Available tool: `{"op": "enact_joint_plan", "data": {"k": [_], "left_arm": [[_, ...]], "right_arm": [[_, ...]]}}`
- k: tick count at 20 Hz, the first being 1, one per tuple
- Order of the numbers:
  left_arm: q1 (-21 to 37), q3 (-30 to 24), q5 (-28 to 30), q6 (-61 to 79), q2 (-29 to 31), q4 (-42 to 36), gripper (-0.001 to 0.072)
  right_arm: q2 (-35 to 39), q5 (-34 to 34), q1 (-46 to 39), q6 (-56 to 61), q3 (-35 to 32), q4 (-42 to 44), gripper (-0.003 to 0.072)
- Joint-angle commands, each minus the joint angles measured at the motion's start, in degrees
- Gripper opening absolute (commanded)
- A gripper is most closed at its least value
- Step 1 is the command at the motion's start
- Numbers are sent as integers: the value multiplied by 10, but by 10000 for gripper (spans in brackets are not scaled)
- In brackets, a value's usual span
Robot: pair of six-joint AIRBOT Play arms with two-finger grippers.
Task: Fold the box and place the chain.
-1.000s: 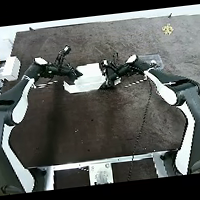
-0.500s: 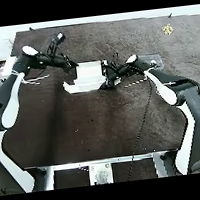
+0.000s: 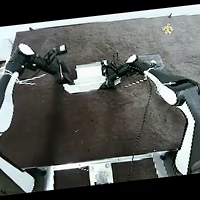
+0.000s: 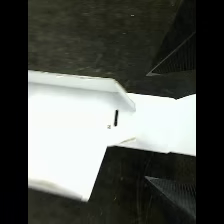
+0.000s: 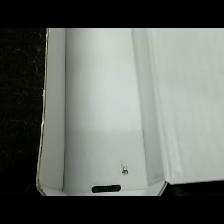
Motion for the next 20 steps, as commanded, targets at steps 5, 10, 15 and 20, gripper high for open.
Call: {"op": "enact_joint_plan", "data": {"k": [5,10,15,20], "left_arm": [[-35,-99,112,91,2,22,705],[-53,-103,146,90,-1,26,705],[-52,-103,151,84,-1,25,624],[-52,-103,155,84,-1,23,409]], "right_arm": [[0,0,0,0,0,0,379],[0,0,0,0,0,0,379],[0,0,0,0,0,0,379],[0,0,0,0,0,0,379]]}}
